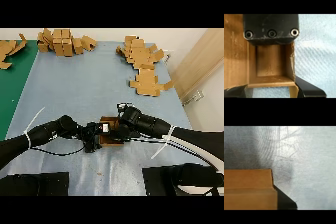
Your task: Fold the box.
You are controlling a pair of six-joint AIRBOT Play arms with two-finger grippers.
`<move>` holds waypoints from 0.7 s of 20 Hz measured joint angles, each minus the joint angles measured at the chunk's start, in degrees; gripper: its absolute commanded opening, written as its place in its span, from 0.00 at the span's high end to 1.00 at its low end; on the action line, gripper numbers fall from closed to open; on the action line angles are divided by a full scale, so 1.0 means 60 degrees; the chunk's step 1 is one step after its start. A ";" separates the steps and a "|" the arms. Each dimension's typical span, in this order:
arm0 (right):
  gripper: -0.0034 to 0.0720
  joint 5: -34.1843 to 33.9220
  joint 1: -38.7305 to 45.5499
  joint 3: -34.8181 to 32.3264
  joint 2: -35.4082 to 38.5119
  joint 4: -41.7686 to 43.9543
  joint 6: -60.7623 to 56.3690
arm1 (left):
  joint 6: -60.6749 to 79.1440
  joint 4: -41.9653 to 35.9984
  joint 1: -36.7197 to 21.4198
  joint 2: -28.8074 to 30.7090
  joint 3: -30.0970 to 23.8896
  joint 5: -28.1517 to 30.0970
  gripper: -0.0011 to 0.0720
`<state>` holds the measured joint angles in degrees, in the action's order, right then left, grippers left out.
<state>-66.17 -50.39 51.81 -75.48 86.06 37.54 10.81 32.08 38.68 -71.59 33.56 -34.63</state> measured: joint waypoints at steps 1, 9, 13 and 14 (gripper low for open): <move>0.63 0.0004 -0.0007 -0.0004 -0.0011 -0.0018 0.0080 | 0.0029 0.0011 0.0000 0.0000 0.0000 0.0004 0.35; 0.55 -0.0087 -0.0004 -0.0004 0.0273 0.0015 0.0109 | 0.0029 0.0007 0.0000 0.0000 0.0004 0.0004 0.35; 0.56 -0.0095 -0.0004 -0.0004 0.0721 0.0018 0.0106 | 0.0026 0.0007 0.0000 0.0000 0.0000 0.0004 0.35; 0.56 -0.0091 -0.0004 -0.0004 0.0860 0.0018 0.0102 | 0.0026 0.0007 0.0000 0.0000 0.0000 0.0007 0.35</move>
